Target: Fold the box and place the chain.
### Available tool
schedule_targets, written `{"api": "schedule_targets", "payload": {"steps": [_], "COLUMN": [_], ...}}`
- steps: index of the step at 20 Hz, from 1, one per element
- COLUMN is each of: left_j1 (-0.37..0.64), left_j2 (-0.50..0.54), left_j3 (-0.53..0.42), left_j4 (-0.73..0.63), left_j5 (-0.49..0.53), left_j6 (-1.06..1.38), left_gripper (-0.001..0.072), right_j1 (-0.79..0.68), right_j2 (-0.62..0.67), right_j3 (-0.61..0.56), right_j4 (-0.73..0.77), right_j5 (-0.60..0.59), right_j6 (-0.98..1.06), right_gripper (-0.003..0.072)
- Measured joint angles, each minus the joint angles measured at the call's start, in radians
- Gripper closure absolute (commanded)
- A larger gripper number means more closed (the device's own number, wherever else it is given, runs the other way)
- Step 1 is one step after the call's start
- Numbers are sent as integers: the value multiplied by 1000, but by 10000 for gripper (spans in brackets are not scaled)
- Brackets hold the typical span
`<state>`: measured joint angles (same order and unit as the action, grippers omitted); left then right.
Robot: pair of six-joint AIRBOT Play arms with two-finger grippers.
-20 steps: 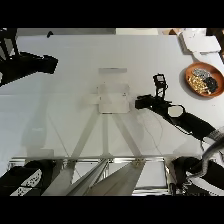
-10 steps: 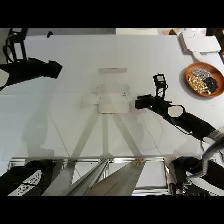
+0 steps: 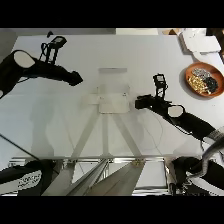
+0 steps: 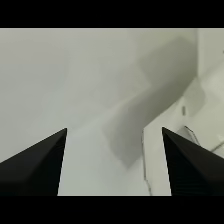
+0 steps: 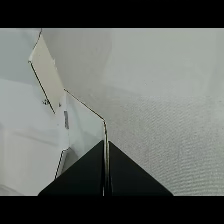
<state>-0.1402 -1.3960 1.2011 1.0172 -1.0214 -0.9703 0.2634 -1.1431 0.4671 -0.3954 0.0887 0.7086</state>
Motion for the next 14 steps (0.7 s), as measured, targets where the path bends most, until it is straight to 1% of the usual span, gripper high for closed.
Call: {"api": "schedule_targets", "payload": {"steps": [1, 3, 6, 8, 10, 14], "left_j1": [8, 21, 29, 30, 29, 12], "left_j2": [-49, -146, -257, -313, -353, -396], "left_j3": [53, 148, 239, 269, 285, 297], "left_j4": [-40, -127, -259, -333, -378, -419], "left_j5": [-41, -113, -184, -230, -261, -308], "left_j6": [58, 181, 316, 396, 449, 510], "left_gripper": [48, 10, 11, 11, 10, 11], "right_j1": [0, 0, 0, 0, 0, 0], "right_j2": [0, 0, 0, 0, 0, 0], "right_j3": [0, 0, 0, 0, 0, 0], "right_j4": [0, 0, 0, 0, 0, 0], "right_j5": [0, 0, 0, 0, 0, 0], "right_j6": [0, 0, 0, 0, 0, 0], "right_gripper": [675, 675, 675, 675, 675, 675]}}
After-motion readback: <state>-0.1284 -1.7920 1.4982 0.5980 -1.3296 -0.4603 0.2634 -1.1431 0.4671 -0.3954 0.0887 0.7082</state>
